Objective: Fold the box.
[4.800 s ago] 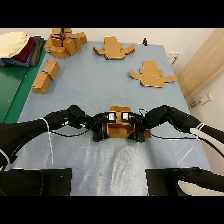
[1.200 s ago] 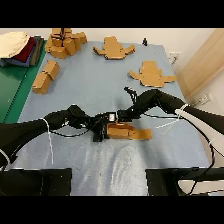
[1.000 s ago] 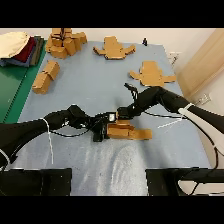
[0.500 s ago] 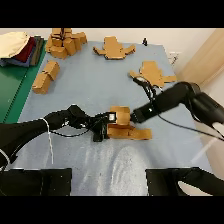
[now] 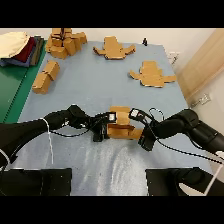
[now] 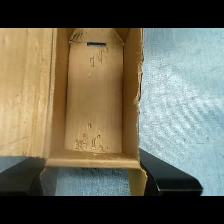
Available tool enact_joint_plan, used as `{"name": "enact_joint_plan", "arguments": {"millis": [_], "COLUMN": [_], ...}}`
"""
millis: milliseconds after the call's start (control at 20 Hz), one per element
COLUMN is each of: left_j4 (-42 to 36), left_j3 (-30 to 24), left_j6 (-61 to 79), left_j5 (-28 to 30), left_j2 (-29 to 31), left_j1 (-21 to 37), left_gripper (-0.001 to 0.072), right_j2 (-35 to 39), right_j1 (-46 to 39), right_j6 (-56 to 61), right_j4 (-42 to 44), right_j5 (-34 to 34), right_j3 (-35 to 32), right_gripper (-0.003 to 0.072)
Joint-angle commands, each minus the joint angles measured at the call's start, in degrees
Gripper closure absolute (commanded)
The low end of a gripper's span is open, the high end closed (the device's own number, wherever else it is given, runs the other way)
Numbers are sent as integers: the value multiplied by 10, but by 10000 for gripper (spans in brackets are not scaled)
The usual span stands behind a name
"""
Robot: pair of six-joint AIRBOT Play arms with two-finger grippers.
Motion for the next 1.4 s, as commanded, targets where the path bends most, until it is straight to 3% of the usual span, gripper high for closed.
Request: {"name": "enact_joint_plan", "arguments": {"millis": [0,150,350,400,600,750,1100,1150,1200,1250,1350], "left_j4": [0,0,0,0,0,0,0,0,0,0,0], "left_j3": [0,0,0,0,0,0,0,0,0,0,0], "left_j6": [0,0,0,0,0,0,0,0,0,0,0], "left_j5": [0,0,0,0,0,0,0,0,0,0,0], "left_j2": [0,0,0,0,0,0,0,0,0,0,0], "left_j1": [0,0,0,0,0,0,0,0,0,0,0], "left_gripper": [186,186,186,186,186,186,186,186,186,186,186], "right_j2": [-37,-58,-57,-57,-57,-58,-93,-94,-94,-94,-94], "right_j1": [3,3,3,3,3,3,21,21,21,21,21], "right_j6": [-103,-119,-123,-134,-192,-229,-258,-263,-269,-272,-272], "right_j4": [-52,-43,-19,-2,61,107,123,123,123,122,120], "right_j5": [110,170,174,174,185,197,233,236,238,238,238], "right_j3": [-21,-21,-21,-21,-21,-21,-21,-21,-21,-21,-21], "right_gripper": [143,146,151,186,481,528,520,441,251,158,157]}}
